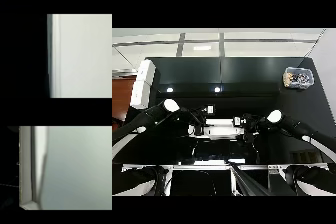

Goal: Fold the box and place the chain.

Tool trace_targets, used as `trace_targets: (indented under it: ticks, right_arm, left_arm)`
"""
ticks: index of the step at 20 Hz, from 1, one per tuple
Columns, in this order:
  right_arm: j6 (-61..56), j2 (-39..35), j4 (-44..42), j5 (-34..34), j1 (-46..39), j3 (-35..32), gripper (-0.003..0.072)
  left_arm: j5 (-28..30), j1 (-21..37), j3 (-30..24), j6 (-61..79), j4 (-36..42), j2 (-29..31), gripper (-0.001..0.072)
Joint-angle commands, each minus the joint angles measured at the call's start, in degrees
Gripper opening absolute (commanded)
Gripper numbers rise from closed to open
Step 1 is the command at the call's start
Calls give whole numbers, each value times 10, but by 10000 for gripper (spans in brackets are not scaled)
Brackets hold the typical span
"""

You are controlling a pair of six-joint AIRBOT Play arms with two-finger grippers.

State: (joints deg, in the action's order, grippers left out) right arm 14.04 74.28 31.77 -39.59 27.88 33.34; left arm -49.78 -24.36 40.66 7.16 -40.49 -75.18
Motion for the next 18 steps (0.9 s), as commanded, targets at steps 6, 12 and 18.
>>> trace_targets:
  ticks: [6, 12, 18]
  right_arm:
    - [-2, 0, 0, 2, 0, 0, 471]
    - [-2, 0, 0, 2, 0, 0, 471]
    - [-2, 0, 0, 2, 0, 0, 471]
  left_arm:
    - [-82, 38, 28, -181, -112, 92, 537]
    - [-233, 60, 27, -443, -248, 191, 72]
    - [-149, 59, -45, -380, 134, 183, 30]
